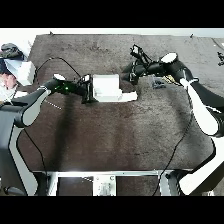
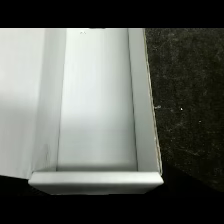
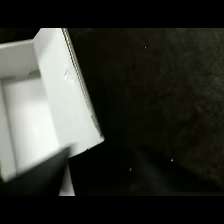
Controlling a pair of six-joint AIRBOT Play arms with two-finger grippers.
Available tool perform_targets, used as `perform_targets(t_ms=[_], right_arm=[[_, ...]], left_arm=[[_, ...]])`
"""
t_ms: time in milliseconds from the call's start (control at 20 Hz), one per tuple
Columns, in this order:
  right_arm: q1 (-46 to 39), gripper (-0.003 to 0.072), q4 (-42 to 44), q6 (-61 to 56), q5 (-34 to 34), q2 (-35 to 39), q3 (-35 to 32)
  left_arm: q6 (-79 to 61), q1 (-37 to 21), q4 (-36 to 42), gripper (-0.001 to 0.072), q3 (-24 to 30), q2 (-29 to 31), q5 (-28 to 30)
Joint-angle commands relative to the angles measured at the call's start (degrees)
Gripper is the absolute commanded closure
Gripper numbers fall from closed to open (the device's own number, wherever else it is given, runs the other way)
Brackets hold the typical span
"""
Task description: Fold the box and place the chain.
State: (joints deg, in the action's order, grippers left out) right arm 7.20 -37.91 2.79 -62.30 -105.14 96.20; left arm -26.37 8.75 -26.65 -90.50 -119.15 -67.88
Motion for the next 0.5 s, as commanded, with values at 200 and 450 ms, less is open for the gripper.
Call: perform_targets(t_ms=[200, 450], right_arm=[[1.6, 0.0026, -15.9, 0.0, -4.3, 0.0, -4.2], [4.7, 0.0026, -15.9, -0.1, -0.6, -3.5, -4.4]], left_arm=[[0.0, 0.0, -0.1, 0.0386, 0.0, 0.0, -0.1], [0.0, 0.0, -0.1, 0.0386, 0.0, 0.0, -0.1]])
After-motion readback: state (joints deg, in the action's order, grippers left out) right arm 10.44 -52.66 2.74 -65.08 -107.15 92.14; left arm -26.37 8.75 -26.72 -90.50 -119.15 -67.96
